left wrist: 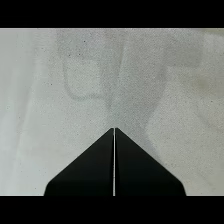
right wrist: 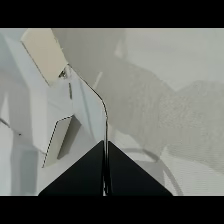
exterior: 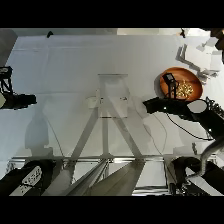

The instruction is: Fold the box and place the chain.

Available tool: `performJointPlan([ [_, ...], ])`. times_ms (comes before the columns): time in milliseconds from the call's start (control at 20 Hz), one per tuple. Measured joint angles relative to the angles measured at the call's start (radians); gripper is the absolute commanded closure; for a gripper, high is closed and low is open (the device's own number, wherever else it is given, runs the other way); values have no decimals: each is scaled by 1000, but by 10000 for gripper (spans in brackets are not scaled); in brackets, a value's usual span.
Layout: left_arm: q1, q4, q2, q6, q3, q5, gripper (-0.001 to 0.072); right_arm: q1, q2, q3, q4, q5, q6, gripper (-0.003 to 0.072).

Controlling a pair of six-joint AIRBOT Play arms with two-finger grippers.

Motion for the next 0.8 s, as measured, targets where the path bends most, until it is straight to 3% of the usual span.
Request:
performJointPlan([
  [550,0,-60,0,-27,0,-7,700,10,-1,0,-5,-31,-23,678],
  [800,-1,-148,0,-32,0,48,703,10,-1,0,-5,-33,-23,678],
])
